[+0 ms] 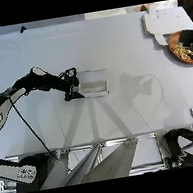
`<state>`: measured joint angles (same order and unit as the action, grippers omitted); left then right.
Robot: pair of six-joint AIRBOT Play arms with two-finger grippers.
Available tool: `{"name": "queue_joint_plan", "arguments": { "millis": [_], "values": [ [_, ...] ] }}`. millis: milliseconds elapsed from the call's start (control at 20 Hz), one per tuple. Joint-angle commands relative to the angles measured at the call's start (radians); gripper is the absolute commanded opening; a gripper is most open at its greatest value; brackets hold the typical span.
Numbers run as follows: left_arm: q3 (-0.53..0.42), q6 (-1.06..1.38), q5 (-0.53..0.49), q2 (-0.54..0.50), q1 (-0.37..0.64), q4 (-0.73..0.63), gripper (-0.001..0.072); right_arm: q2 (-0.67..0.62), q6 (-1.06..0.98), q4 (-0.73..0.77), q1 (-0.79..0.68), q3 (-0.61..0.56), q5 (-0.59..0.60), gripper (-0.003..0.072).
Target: Fold the box and place the chain.
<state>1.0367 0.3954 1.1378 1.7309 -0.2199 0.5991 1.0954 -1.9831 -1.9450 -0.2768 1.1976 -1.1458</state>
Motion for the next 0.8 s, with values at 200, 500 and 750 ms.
{"name": "queue_joint_plan", "arguments": {
  "millis": [200,500,750],
  "values": [
    [0.0,0.0,0.0,0.0,0.0,0.0,0.0331,0.214,0.107,0.153,-0.27,0.001,0.226,0.0486],
    [0.0,0.0,0.0,0.0,0.0,0.0,0.0331,0.419,0.186,0.3,-0.33,0.002,0.464,0.0546],
    [0.0,0.0,0.0,0.0,0.0,0.0,0.0331,0.558,0.185,0.301,-0.33,0.039,0.511,0.0544]
  ]
}}
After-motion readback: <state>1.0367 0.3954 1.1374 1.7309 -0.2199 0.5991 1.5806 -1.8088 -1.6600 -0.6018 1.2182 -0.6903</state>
